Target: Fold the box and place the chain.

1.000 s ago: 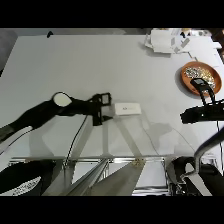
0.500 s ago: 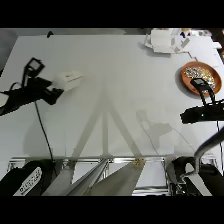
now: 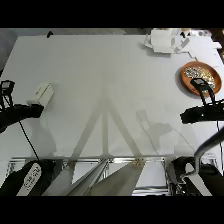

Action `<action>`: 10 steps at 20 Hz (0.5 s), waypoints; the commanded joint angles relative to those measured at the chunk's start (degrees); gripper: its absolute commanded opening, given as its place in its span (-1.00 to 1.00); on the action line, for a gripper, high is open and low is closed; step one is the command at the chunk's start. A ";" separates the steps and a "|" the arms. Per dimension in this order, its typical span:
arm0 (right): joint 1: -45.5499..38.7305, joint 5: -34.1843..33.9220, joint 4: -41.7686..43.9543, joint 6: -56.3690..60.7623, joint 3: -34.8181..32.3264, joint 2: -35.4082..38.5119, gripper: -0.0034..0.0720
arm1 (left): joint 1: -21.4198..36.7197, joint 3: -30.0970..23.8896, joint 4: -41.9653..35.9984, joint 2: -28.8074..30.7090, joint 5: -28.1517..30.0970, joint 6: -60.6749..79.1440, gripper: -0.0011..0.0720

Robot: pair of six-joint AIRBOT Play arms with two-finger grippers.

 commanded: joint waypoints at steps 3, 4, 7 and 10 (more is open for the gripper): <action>-0.04 0.00 0.00 0.02 0.07 0.04 -0.86 | 1.16 -1.57 4.07 -0.26 -10.10 -2.67 -0.52; -0.04 0.00 0.02 0.02 0.07 0.04 -0.86 | 1.16 -1.57 4.79 -0.26 -11.04 -2.73 -0.11; -0.04 0.00 0.02 0.02 0.07 0.04 -0.86 | 1.16 -1.57 5.53 -0.22 -12.52 -6.67 0.79; -0.04 0.00 0.02 0.02 0.07 0.04 -0.86 | 1.16 -1.57 6.34 0.04 -14.32 -8.66 0.94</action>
